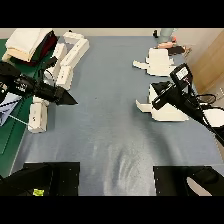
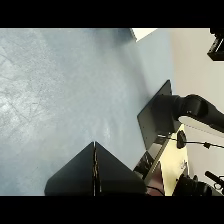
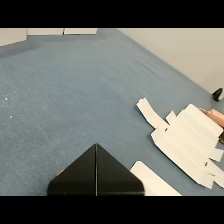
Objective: Fold the box.
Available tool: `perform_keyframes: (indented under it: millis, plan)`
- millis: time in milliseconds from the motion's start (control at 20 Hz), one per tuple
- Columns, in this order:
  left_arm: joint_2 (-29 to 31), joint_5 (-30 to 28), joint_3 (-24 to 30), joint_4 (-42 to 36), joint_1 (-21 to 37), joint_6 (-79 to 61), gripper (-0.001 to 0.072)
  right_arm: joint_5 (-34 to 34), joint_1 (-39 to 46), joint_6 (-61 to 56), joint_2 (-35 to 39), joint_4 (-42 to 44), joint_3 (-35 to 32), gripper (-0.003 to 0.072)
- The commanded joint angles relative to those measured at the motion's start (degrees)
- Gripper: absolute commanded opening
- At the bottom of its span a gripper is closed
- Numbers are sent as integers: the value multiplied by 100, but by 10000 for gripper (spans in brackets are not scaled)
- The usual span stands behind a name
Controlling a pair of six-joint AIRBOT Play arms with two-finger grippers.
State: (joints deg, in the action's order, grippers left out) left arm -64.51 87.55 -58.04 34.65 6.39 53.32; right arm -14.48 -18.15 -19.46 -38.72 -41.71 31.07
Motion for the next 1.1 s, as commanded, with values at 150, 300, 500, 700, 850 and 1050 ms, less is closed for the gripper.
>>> perform_keyframes:
  millis: [150, 300, 500, 700, 850, 1050]
  plan:
    - [-2, -2, 2, 0, 2, 0, 17, -2, -2, -2, 0, 2, 4, 2]
    - [-2, -2, 2, 0, 2, 0, 17, 0, -2, -2, 0, 2, 4, 3]
    - [-2, -2, 2, 0, 2, 0, 17, 0, -2, -2, 0, 2, 4, 3]
    - [-4, -328, 2, -42, 2, -17, 17, 2, -4, -105, -9, 393, 4, 2]
    - [-4, -1034, 2, -308, 0, -15, 18, 116, -2, -2514, -13, 3147, 24, 2]
    - [-2, -1611, 2, -693, 2, -15, 17, 262, -2, -2763, -15, 3418, 22, 3]
